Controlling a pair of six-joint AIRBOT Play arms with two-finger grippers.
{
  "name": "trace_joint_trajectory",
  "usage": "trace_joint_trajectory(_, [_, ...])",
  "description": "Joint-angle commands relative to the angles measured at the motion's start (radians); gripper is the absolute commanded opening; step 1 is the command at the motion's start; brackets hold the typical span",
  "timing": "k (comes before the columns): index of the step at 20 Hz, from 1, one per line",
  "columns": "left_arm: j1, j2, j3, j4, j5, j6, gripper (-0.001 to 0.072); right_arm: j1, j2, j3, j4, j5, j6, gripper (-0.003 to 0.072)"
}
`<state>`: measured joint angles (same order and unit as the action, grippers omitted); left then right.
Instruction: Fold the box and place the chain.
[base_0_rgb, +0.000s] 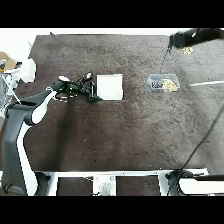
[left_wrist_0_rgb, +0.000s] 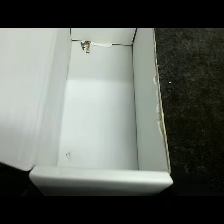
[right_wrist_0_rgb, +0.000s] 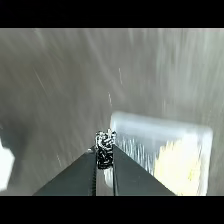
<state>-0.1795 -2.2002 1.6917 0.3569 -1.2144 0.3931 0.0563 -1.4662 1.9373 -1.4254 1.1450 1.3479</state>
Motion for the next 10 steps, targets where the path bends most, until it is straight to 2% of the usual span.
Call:
trace_joint_trajectory(1, [0.000,0.000,0.000,0.000,0.000,0.000,0.0287,0.084,0.179,0.000,-0.003,-0.211,-0.048,0.0001])
trace_joint_trajectory(5, [0.000,0.000,0.000,0.000,0.000,0.000,0.0288,0.222,0.280,0.000,-0.003,-0.391,-0.115,0.0001])
trace_joint_trajectory(10, [0.000,0.000,0.000,0.000,0.000,0.000,0.0288,0.381,0.262,-0.009,-0.013,-0.428,-0.148,0.0001])
